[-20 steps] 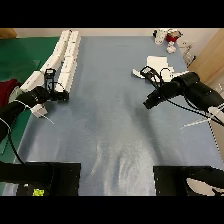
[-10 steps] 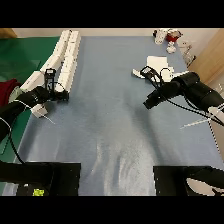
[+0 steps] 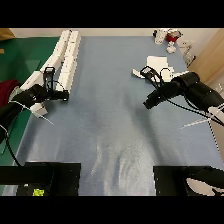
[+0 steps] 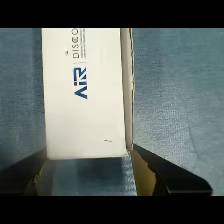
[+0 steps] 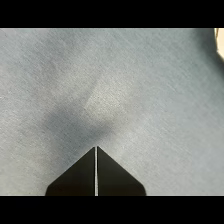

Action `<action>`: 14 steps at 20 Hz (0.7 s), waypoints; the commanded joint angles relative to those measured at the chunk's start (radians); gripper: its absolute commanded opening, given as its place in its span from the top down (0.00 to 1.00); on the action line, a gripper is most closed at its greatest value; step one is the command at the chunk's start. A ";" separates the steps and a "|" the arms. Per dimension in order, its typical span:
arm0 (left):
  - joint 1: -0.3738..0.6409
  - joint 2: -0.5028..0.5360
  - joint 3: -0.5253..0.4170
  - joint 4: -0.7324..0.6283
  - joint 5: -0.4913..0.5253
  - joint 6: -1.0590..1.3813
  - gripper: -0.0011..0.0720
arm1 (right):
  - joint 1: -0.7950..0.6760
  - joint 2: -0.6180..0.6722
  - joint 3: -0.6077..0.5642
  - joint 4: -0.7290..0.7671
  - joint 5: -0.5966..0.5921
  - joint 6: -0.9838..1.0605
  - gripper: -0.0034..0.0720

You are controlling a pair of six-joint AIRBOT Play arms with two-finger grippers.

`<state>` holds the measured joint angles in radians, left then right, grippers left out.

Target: Fold the box.

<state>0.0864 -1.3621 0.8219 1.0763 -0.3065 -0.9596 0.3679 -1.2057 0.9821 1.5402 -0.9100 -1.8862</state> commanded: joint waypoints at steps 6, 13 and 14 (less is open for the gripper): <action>0.091 0.147 0.000 0.002 -0.252 0.000 0.03 | 0.000 0.000 0.001 0.000 0.000 0.000 0.94; 0.101 0.346 0.000 -0.016 -0.558 -0.056 0.44 | 0.000 0.000 0.001 0.000 0.000 0.000 0.93; 0.101 0.366 0.000 -0.031 -0.617 -0.062 0.95 | 0.000 0.000 0.001 0.000 0.000 0.000 0.94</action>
<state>0.1833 -1.0618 0.8219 1.0698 -0.7559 -0.9836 0.3679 -1.2060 0.9821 1.5402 -0.9100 -1.8858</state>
